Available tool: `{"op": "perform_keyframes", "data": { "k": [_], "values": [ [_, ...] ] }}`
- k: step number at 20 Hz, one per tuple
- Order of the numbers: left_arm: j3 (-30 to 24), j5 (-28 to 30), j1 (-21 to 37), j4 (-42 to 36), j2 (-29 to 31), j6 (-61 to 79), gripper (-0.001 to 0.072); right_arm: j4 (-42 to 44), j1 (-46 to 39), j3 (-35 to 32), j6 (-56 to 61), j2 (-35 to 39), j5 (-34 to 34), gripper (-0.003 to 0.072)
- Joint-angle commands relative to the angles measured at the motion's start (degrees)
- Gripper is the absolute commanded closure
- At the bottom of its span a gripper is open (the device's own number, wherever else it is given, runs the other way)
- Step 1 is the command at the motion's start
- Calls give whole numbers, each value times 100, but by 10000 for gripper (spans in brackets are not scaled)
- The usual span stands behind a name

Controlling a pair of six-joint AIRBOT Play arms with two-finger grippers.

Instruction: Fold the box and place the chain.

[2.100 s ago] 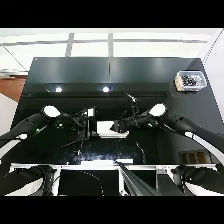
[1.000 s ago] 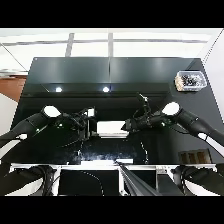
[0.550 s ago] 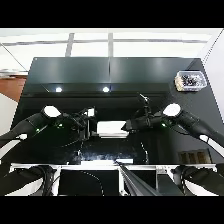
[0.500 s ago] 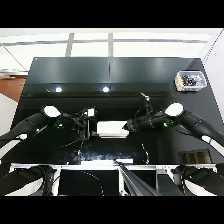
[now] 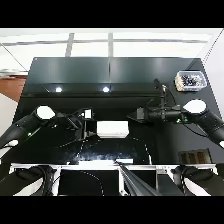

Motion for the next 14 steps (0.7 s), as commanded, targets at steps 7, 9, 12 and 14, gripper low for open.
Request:
{"op": "perform_keyframes", "data": {
  "k": [7,9,12,14],
  "values": [
    [470,-63,-647,24,387,-1233,-10,26,-120,7,-101,72,-149,657],
    [660,175,-903,22,125,-1360,-10,26,-120,7,-101,72,-149,656],
    [730,726,-977,-83,-278,-1360,-10,-48,-122,4,-101,72,-146,657],
    [741,595,-994,-168,-433,-1360,-10,-48,-122,4,-101,72,-153,657]
  ]
}}
